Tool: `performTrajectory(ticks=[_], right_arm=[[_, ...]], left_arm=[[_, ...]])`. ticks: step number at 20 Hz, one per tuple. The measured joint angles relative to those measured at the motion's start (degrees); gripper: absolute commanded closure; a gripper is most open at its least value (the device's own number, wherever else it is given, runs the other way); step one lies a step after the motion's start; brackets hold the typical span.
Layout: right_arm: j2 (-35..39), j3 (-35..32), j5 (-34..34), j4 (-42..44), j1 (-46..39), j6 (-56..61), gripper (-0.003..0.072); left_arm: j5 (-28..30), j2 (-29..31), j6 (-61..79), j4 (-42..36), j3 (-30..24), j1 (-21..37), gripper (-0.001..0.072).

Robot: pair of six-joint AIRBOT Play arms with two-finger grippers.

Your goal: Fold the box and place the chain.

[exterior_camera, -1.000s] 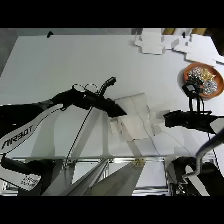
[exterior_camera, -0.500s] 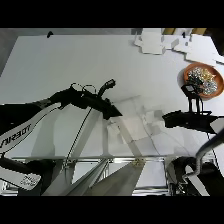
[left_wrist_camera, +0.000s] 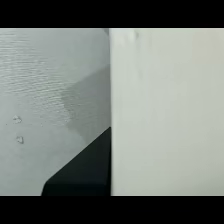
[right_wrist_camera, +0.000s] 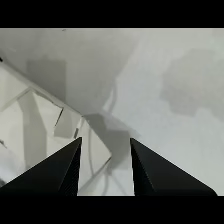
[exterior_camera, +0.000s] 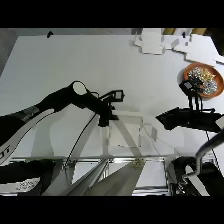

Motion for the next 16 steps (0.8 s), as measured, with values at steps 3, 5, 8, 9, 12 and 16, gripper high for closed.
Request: performTrajectory(ticks=[3, 5, 8, 9, 12, 16], right_arm=[[0.00, 0.26, 1.60, 0.00, 0.00, -1.53, 0.0344], [0.00, 0.37, 2.05, 0.00, 0.00, -2.45, 0.0344], [0.00, 0.39, 2.40, 0.00, 0.00, -3.13, 0.0344], [-0.02, 0.39, 2.43, 0.00, 0.00, -3.28, 0.0344], [0.00, 0.39, 2.58, 0.02, 0.00, -3.58, 0.0344], [0.00, 0.39, 2.60, 0.02, 0.00, -3.78, 0.0345]], left_arm=[[3.65, 0.74, 0.20, 1.70, -0.96, -1.18, 0.0712], [5.60, 0.94, 2.01, 1.31, -1.51, -1.53, 0.0712], [8.57, 1.07, 6.27, -1.62, -2.23, -1.79, 0.0711], [9.64, 0.98, 7.41, -2.62, -2.40, -1.84, 0.0711], [11.82, -0.26, 9.40, -4.61, -2.71, -1.92, 0.0710], [12.81, -2.10, 10.38, -5.92, -2.84, -2.10, 0.0708]])
